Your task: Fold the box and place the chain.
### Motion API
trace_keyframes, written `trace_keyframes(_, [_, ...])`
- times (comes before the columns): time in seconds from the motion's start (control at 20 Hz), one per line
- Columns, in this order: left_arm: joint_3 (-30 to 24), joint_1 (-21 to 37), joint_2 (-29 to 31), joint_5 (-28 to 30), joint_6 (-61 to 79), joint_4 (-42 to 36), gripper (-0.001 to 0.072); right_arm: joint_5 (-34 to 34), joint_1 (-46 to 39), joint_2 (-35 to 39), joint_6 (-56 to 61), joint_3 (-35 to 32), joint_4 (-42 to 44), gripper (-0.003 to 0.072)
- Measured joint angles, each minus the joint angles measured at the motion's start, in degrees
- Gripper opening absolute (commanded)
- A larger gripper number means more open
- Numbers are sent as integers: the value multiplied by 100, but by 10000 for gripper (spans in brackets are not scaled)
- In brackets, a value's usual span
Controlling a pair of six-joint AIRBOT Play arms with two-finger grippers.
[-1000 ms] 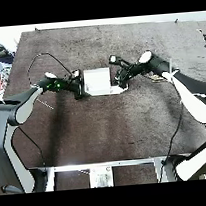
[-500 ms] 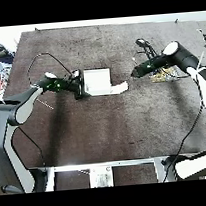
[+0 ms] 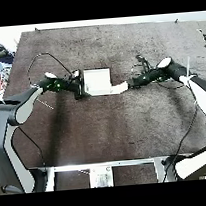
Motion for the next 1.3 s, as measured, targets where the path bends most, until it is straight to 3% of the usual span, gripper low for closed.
trace_keyframes(0.05, [0, -2, -2, 2, -2, 0, 295, 2, 42, -50, -151, -11, 236, 240])
trace_keyframes(0.25, [-2, -2, 0, 2, -2, 0, 296, 120, 116, -55, -562, 31, 861, 264])
trace_keyframes(0.35, [-2, -2, -2, 2, -2, 0, 295, 149, 175, -22, -588, 46, 994, 450])
trace_keyframes(0.75, [-2, -2, -2, 2, 0, -2, 296, 24, 549, 7, -332, 378, 1086, 448])
trace_keyframes(1.3, [-2, -2, -2, 0, -2, -2, 295, 256, 1054, -271, 857, 1128, 181, 448])
